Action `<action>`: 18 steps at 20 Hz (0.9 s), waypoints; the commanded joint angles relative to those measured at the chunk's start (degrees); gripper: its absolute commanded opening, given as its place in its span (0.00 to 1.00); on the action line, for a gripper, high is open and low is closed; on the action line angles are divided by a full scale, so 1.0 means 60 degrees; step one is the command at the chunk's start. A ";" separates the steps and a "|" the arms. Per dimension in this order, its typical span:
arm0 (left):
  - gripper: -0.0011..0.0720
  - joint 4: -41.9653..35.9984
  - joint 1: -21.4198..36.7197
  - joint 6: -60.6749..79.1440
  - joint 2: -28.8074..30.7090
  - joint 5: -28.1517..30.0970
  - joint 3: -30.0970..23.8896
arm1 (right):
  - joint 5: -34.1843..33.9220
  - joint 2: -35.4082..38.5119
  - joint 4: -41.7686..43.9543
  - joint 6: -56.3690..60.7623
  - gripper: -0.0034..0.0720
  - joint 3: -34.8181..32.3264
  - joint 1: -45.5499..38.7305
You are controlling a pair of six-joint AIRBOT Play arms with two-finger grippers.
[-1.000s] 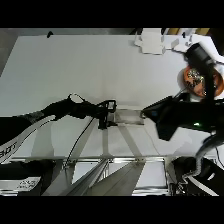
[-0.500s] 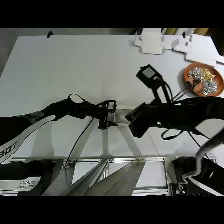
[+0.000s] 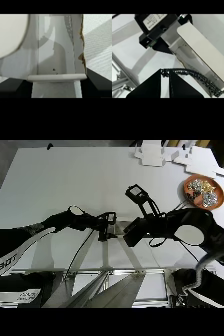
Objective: Fold the box and place the chain.
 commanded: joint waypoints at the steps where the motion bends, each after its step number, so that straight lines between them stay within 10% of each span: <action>1: 0.22 0.0000 0.0004 0.0004 0.0000 0.0004 0.0004 | -0.0678 -0.0062 -0.0080 0.0004 0.06 -0.0576 0.0000; 18: 0.22 0.0000 0.0004 0.0004 0.0000 0.0000 0.0004 | -0.1104 -0.0062 -0.1195 0.0747 0.06 -0.0914 -0.0313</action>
